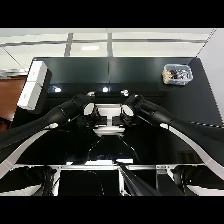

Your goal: Fold the box and place the chain.

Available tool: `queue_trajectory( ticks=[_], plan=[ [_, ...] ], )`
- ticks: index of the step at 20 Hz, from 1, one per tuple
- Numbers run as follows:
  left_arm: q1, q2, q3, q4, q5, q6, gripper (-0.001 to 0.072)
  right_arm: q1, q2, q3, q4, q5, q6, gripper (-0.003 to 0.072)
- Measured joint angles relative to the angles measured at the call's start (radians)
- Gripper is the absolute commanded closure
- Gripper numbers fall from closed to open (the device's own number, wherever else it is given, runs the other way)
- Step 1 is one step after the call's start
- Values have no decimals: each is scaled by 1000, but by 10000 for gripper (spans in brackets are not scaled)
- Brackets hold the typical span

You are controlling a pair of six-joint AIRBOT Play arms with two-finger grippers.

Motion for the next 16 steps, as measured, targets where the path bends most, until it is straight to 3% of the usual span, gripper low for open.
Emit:
queue_trajectory(
  ticks=[13,14,16],
  plan=[
    [0,0,0,0,-1,0,681,14,-33,28,14,4,21,434],
    [0,0,0,0,-1,0,681,14,-39,29,22,2,21,598],
    [0,0,0,-1,-1,-4,681,14,-48,29,36,-1,25,669]
  ],
)
